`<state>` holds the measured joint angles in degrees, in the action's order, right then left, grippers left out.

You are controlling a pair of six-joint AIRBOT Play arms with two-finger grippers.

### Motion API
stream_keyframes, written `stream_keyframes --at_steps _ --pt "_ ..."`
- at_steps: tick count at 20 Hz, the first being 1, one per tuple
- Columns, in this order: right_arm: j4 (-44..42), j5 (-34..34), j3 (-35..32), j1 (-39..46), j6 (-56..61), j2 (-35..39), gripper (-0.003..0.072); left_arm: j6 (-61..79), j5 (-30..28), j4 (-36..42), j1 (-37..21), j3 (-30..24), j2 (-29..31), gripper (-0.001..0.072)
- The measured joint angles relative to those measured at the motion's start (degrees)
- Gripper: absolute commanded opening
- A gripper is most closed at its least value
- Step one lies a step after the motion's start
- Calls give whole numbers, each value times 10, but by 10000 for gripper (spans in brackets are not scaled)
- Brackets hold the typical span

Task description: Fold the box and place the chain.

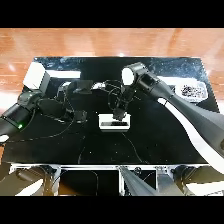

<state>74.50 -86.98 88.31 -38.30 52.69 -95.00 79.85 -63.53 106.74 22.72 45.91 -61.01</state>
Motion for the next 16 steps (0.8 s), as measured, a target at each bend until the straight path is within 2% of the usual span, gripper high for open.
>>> stream_keyframes --at_steps 16 --pt "22 16 -15 -19 15 -1 249 9 -8 1 -16 0 0 567"
